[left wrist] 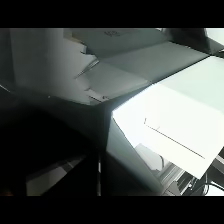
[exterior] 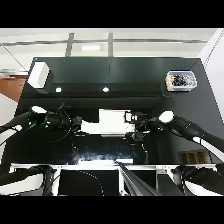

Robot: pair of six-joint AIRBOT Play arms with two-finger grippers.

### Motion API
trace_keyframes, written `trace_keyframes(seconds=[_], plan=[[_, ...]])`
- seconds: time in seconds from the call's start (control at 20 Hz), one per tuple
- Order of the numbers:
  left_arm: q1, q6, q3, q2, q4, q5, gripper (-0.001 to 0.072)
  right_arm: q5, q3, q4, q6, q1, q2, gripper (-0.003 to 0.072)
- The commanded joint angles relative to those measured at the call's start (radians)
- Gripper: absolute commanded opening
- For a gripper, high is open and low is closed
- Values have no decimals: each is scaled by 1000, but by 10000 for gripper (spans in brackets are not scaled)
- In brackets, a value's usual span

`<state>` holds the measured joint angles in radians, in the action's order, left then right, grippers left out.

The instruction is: Fold the box and place the chain.

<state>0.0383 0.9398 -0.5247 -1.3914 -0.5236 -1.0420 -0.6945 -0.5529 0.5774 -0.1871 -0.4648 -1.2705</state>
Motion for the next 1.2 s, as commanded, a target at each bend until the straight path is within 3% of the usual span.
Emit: trace_keyframes(seconds=[0.0,0.05,0.1,0.25,0.65,1.15], plan=[[11,6,-19,4,-4,-20,289,0,0,0,0,-1,-1,572],[11,5,-35,4,-19,-55,656,0,0,0,0,-1,-1,572],[11,6,-51,3,-47,-95,708,0,0,0,0,-1,-1,572],[11,84,-95,4,-135,-156,707,0,0,0,0,-1,-1,572],[85,149,-104,97,-63,-110,706,19,0,0,3,-1,-2,572],[285,225,-104,109,-27,108,705,19,0,0,4,0,-2,572]])
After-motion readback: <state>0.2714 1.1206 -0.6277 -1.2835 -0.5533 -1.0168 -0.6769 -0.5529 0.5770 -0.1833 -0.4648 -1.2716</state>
